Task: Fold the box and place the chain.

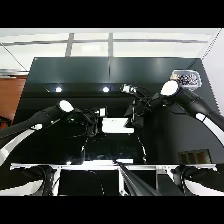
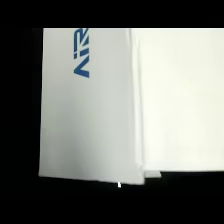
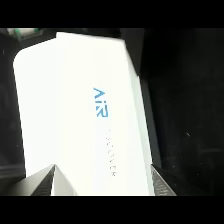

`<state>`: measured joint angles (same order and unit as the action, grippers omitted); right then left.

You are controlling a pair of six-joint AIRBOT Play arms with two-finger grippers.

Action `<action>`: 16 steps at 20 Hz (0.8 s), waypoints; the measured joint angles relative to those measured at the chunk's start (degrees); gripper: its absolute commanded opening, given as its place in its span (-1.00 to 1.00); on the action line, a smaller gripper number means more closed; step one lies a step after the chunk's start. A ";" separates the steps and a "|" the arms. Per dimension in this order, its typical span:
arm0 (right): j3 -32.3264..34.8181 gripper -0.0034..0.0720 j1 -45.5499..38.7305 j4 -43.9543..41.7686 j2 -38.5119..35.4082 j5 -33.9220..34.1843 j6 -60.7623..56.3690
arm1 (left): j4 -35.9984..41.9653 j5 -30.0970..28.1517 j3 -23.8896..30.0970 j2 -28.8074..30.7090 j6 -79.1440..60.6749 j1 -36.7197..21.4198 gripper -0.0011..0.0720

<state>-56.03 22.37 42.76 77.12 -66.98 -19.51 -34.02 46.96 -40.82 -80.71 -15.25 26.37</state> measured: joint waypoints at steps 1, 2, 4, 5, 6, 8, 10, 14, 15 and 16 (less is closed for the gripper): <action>0.00 1.00 0.33 0.44 0.00 0.50 0.04 | 0.00 0.00 0.00 0.00 0.02 0.00 0.12; 0.02 1.00 0.59 0.83 -0.13 0.92 0.04 | 0.00 0.00 0.00 0.00 0.02 0.00 0.12; 0.02 1.00 1.18 2.10 -0.87 1.36 -0.28 | 0.00 0.00 0.00 0.00 0.02 0.00 0.12; 0.02 1.00 1.46 2.93 -1.51 1.33 -1.22 | 0.00 0.00 0.00 0.00 0.02 0.00 0.12; 0.13 1.00 1.70 3.91 -2.34 1.55 -2.29 | 0.02 0.00 0.00 0.00 0.02 0.00 0.12; 1.16 1.00 2.23 5.11 -4.07 2.19 -4.09 | 0.00 0.00 0.00 0.00 0.02 0.00 0.12; 3.41 1.00 3.13 5.77 -5.49 4.50 -4.87 | 0.00 0.00 0.00 0.00 0.02 0.00 0.12; 6.34 1.00 5.97 6.54 -6.56 9.64 -4.42 | 0.00 0.02 0.00 0.00 0.02 0.00 0.12; 6.71 1.00 6.67 6.88 -6.67 10.95 -4.00 | 0.00 0.02 0.00 0.00 0.02 0.00 0.12; 6.91 1.00 7.17 7.21 -6.75 12.02 -3.74 | 0.00 0.02 0.00 0.00 0.02 0.00 0.12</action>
